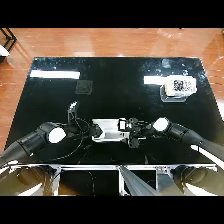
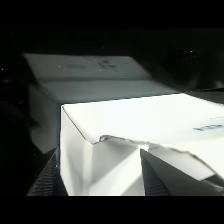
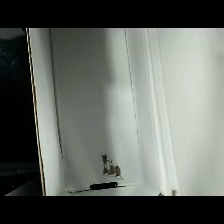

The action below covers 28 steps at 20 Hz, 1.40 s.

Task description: Fold the box and place the chain.

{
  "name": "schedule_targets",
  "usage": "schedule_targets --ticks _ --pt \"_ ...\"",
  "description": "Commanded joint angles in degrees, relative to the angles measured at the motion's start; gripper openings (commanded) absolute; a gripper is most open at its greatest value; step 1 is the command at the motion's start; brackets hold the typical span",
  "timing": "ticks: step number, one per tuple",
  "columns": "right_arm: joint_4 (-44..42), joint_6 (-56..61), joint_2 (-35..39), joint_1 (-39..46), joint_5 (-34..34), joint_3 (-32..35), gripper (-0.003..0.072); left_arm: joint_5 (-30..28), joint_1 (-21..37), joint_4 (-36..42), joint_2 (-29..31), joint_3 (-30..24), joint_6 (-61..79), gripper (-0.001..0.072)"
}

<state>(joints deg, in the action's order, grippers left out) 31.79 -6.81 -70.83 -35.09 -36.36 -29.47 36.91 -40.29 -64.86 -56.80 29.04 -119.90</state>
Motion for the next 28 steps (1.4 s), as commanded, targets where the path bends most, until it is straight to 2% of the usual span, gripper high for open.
schedule_targets --ticks 1,5,8,11,16,22,23,24,25,28 --pt "0.0 0.0 0.0 0.0 0.0 0.0 0.0306 6.0 -2.8 -9.2 -3.5 4.9 -7.9 0.0595" --pt "0.0 0.0 0.0 0.0 0.0 0.0 0.0306 14.3 -5.4 -14.7 -8.1 10.5 -14.4 0.0594" --pt "0.0 0.0 0.0 0.0 0.0 0.0 0.0306 17.7 -8.2 -19.5 -9.6 13.2 -18.7 0.0469" --pt "0.0 0.0 0.0 0.0 0.0 0.0 0.0306 20.7 -10.2 -24.0 -9.7 15.0 -23.4 0.0460" --pt "0.0 0.0 0.0 0.0 0.0 0.0 0.0306 22.3 -10.4 -24.2 -10.9 15.6 -25.9 0.0445" --pt "0.0 0.0 0.0 0.0 0.0 0.0 0.0306 23.7 -11.0 -24.3 -16.0 19.9 -25.8 0.0426" --pt "0.0 0.0 0.0 0.0 0.0 0.0 0.0306 23.7 -11.0 -24.3 -16.4 20.1 -25.4 0.0401" --pt "0.0 0.0 0.0 0.0 0.0 0.0 0.0306 23.6 -11.1 -24.2 -16.8 20.1 -24.4 0.0309" --pt "0.0 0.0 0.0 0.0 0.0 0.0 0.0306 23.6 -11.1 -24.2 -17.2 20.1 -23.8 0.0285" --pt "0.0 0.0 0.0 0.0 0.0 0.0 0.0306 23.6 -11.1 -24.3 -18.3 20.1 -23.8 0.0285"
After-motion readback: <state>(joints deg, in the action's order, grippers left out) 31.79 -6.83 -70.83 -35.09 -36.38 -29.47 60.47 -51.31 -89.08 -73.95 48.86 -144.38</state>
